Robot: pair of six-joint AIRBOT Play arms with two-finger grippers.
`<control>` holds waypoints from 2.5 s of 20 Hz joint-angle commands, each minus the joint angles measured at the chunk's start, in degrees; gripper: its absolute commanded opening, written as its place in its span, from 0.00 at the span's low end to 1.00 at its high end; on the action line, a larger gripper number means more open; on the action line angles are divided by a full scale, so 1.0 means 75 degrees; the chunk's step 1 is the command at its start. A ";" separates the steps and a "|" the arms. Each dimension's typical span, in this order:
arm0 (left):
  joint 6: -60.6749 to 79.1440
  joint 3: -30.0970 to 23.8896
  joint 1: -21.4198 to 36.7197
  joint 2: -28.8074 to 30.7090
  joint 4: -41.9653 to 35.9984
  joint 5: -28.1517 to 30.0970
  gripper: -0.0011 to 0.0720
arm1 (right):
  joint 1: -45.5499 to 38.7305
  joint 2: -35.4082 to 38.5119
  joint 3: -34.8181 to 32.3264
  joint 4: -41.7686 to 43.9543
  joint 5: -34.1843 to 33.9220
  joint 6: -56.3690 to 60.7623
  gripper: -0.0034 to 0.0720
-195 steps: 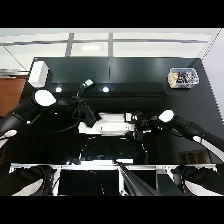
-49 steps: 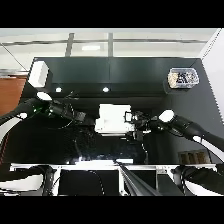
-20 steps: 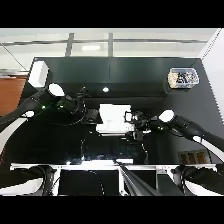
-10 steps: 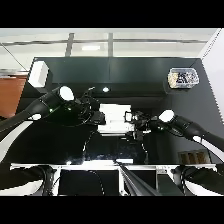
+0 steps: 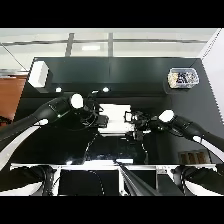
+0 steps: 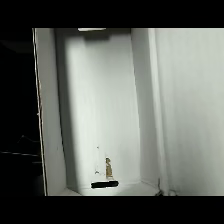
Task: Fold the box and place the chain.
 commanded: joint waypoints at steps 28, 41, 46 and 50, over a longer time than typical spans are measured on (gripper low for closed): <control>-0.3923 0.1198 -0.1303 -0.0807 0.2471 -0.0729 0.16 | 0.0003 0.0000 0.0000 0.0006 -0.0006 0.0003 0.67; -0.3914 0.1204 -0.1300 -0.0807 0.2544 -0.1005 0.05 | -0.0003 0.0082 0.0003 -0.0017 0.0032 0.0009 0.98; -0.3867 0.1207 -0.1294 -0.0804 0.2567 -0.1014 0.05 | -0.0003 0.0790 0.0006 -0.1443 0.0294 0.0743 0.98; -0.3861 0.1207 -0.1294 -0.0804 0.2567 -0.1000 0.05 | -0.0003 0.1116 0.0006 -0.1856 0.0691 0.0769 0.97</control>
